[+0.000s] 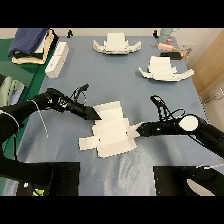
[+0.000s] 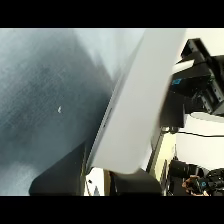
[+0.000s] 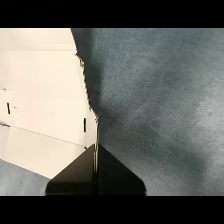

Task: Fold the box.

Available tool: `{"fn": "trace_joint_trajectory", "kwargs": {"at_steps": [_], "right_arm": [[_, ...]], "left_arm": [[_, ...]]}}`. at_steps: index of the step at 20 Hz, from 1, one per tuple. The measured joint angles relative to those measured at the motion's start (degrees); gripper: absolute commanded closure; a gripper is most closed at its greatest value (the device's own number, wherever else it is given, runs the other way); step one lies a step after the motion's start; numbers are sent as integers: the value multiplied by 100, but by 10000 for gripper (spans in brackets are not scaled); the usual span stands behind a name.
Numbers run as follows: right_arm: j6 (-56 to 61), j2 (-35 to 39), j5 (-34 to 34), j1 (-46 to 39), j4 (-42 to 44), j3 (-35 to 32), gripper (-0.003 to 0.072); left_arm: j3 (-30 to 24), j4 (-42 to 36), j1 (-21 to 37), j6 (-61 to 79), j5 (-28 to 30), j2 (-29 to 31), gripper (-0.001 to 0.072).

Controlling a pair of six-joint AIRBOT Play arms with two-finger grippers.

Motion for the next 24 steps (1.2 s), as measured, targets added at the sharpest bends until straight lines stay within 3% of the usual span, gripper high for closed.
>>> {"fn": "trace_joint_trajectory", "kwargs": {"at_steps": [5, 6, 7, 10, 11, 13, 17, 18, 19, 23, 24], "right_arm": [[0, -2, 0, 0, -22, 0, 686], [0, -2, 0, 0, -24, 0, 686], [0, -2, 0, 0, -26, 0, 685], [0, -2, 2, 0, -44, 0, 685], [0, -2, 2, 0, -44, 0, 651], [2, -2, -4, 0, -39, 0, 455], [240, 2, 0, -24, -323, 48, 434], [444, 2, 9, -57, -529, 101, 250], [732, 4, 28, -107, -824, 188, 141], [2114, 4, 223, -415, -2144, 817, 150], [2378, 4, 280, -487, -2376, 1019, 259]], "left_arm": [[0, -101, -122, 105, -11, -44, 534], [0, -98, -173, 140, -13, -48, 582], [0, -109, -219, 170, -17, -48, 693], [2, -109, -299, 326, -2, -55, 694], [2, -111, -310, 380, 13, -55, 694], [0, -94, -332, 446, 35, -55, 693], [17, -179, -348, 538, 28, -55, 695], [50, -195, -350, 640, 0, -55, 696], [87, -208, -358, 772, -46, -42, 697], [192, -175, -520, 1274, -17, 337, 698], [201, -120, -603, 1386, 122, 485, 698]]}}
